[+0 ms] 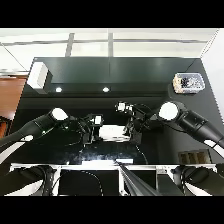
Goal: Fold the box and place the chain.
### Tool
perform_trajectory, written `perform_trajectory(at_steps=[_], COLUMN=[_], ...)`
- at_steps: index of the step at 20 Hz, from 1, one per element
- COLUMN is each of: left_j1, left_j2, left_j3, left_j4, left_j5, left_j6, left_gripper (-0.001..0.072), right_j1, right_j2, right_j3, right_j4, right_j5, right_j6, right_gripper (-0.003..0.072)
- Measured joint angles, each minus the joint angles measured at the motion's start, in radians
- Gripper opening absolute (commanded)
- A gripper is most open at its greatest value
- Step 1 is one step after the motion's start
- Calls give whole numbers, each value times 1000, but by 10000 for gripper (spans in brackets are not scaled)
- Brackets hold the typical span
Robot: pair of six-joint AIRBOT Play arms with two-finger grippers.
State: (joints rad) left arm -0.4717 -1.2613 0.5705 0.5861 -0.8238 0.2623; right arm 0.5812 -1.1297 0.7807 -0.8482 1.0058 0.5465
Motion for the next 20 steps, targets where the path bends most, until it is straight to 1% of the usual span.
perform_trajectory(at_steps=[9, 12, 14, 15, 16, 18, 20], left_j1=[0, 0, 0, 0, 0, 0, 0], left_j2=[0, 0, 0, 0, 0, 0, 0], left_j3=[0, 0, 0, 0, 0, 0, 0], left_j4=[0, 0, 0, 0, 0, 0, 0], left_j5=[0, -1, -1, -1, -1, -1, -1], left_j6=[0, 0, 0, 0, 0, 0, 0], left_gripper=[480, 480, 480, 480, 480, 481, 481], right_j1=[0, -4, -26, -46, -72, -118, -140], right_j2=[-4, 6, 24, 33, 41, 49, 45], right_j3=[-52, -35, -10, 1, 8, 1, -36], right_j4=[8, 14, 21, 25, 38, 94, 195], right_j5=[-20, -21, -7, -5, 0, 8, 23], right_j6=[9, 52, 120, 169, 230, 341, 403], right_gripper=[213, 211, 190, 160, 10, 2, 2])
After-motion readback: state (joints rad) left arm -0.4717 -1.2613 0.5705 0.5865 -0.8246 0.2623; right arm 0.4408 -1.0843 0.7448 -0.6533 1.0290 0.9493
